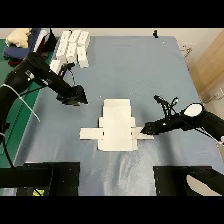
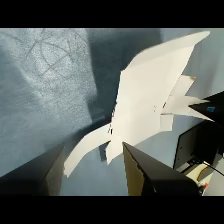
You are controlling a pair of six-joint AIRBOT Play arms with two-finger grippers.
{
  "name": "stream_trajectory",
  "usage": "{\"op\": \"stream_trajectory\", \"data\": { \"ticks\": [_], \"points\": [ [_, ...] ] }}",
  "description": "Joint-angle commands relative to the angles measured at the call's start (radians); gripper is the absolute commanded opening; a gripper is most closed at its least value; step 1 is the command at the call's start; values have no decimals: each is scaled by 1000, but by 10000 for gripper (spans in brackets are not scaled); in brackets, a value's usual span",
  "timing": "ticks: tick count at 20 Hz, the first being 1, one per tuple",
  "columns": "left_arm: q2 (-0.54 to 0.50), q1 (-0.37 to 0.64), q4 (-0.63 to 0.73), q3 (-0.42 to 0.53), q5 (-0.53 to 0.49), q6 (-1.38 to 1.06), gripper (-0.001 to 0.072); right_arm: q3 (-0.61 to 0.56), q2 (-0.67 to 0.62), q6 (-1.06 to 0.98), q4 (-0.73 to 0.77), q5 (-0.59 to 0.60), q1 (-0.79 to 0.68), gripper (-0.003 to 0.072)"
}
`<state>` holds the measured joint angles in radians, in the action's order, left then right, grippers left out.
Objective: Fold the box.
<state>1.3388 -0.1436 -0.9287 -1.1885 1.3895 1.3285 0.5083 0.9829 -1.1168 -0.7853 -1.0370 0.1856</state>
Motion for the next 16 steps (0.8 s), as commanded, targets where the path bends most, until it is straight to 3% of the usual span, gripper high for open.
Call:
{"op": "stream_trajectory", "data": {
  "ticks": [1, 8, 12, 16],
  "points": [
    [63, -31, 21, 3, 12, -42, 553, -1, -58, -8, -30, 84, 29, 7],
    [257, -106, 271, -8, -126, -224, 553, -1, -61, -13, -26, 78, 85, 7],
    [354, -106, 289, -49, -122, -264, 553, -1, -61, -27, -14, 69, 89, 7],
    [357, -106, 346, -52, -113, -367, 543, -1, -61, -28, -11, 52, 89, 7]
  ]
}}
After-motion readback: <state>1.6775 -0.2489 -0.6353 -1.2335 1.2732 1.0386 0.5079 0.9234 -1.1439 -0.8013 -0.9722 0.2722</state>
